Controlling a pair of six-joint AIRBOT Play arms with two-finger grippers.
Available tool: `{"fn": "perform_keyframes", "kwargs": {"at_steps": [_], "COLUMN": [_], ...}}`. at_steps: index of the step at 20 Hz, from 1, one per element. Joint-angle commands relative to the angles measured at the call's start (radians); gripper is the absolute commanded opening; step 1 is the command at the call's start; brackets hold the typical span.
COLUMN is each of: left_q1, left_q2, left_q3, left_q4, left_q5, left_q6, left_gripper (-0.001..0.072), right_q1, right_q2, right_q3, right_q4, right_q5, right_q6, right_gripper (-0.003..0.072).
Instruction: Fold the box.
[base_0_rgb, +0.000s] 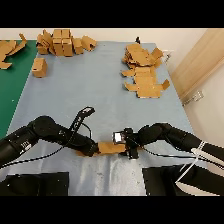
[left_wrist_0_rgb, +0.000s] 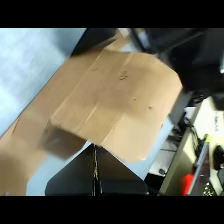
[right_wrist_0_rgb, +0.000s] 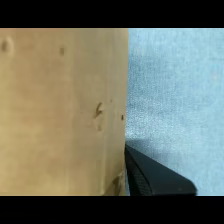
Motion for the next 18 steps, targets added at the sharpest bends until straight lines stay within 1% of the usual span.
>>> {"fn": "perform_keyframes", "kwargs": {"at_steps": [1, 2, 3, 4, 6, 7, 9, 10, 11, 14, 18], "left_q1": [-0.021, -0.054, -0.103, -0.17, -0.325, -0.406, -0.53, -0.566, -0.582, -0.583, -0.576], "left_q2": [0.014, 0.013, 0.013, 0.013, 0.014, 0.014, 0.013, 0.012, 0.007, -0.029, -0.073], "left_q3": [0.0, 0.0, 0.0, 0.0, 0.0, 0.0, -0.001, -0.001, -0.001, -0.001, -0.001], "left_q4": [0.13, 0.09, 0.04, -0.004, -0.016, -0.016, -0.004, 0.013, 0.032, 0.09, 0.13], "left_q5": [-0.065, -0.073, -0.06, -0.014, 0.17, 0.296, 0.543, 0.625, 0.674, 0.69, 0.765], "left_q6": [-0.164, -0.172, -0.178, -0.194, -0.259, -0.279, -0.319, -0.337, -0.357, -0.361, -0.358], "left_gripper": [0.0008, 0.0008, 0.0008, 0.0008, 0.0008, 0.0009, 0.0008, 0.0008, 0.0008, 0.0008, 0.0008], "right_q1": [0.0, 0.0, 0.0, 0.0, 0.0, 0.0, 0.0, 0.0, 0.0, 0.0, 0.0], "right_q2": [0.001, 0.001, 0.001, 0.001, 0.001, 0.001, 0.001, 0.001, 0.001, 0.001, 0.001], "right_q3": [0.001, 0.001, 0.001, 0.001, 0.001, 0.001, 0.001, 0.001, 0.001, 0.001, 0.001], "right_q4": [0.001, 0.001, 0.001, 0.001, 0.004, 0.008, 0.009, 0.009, 0.009, 0.009, 0.008], "right_q5": [0.0, 0.0, 0.0, 0.0, 0.0, 0.0, 0.0, 0.0, 0.0, 0.0, -0.003], "right_q6": [0.0, 0.0, 0.0, 0.0, 0.001, 0.001, 0.001, 0.001, 0.001, 0.001, 0.001], "right_gripper": [0.0538, 0.0539, 0.0539, 0.0538, 0.0538, 0.0538, 0.0538, 0.0538, 0.0538, 0.0538, 0.0538]}}
